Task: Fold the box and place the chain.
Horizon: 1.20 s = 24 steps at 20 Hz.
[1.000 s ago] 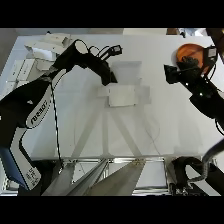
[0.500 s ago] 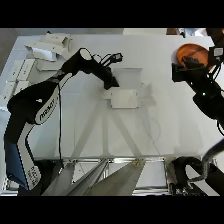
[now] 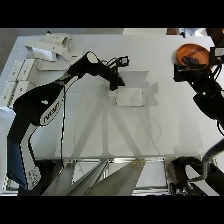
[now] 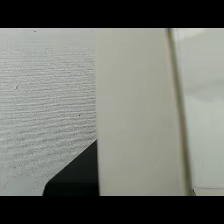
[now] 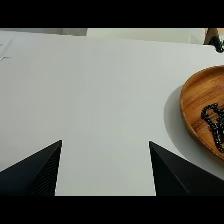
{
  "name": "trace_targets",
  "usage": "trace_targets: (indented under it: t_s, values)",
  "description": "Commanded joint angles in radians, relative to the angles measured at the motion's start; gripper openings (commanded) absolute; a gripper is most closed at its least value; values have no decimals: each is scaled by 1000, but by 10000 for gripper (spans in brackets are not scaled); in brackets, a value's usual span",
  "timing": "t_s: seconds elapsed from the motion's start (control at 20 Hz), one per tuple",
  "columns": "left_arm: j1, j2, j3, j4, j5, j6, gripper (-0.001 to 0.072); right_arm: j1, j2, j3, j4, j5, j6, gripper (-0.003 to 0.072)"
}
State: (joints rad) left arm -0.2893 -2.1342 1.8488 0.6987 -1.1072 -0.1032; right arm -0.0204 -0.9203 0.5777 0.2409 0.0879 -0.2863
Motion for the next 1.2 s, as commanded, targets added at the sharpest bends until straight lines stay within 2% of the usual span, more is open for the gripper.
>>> trace_targets:
  t_s: [0.0,0.35,0.6,0.85,0.95,1.05,1.15]
  values:
    - [-2,-11,-1,1,17,6,-1,-1,1,1,0,-3,0,579]
    - [-2,-12,-1,1,18,6,13,-1,1,1,-21,1,-7,579]
    - [-3,-11,-1,-2,18,6,13,0,2,1,-126,42,-8,579]
    - [-3,-12,0,-3,18,6,13,0,43,1,-426,354,-8,586]
    - [-3,-12,0,-3,18,6,13,0,74,1,-615,479,-7,609]
    - [-3,-12,-1,-3,18,6,13,-1,92,1,-776,605,3,662]
    - [-3,-12,-1,-3,18,6,13,0,92,1,-831,732,47,671]
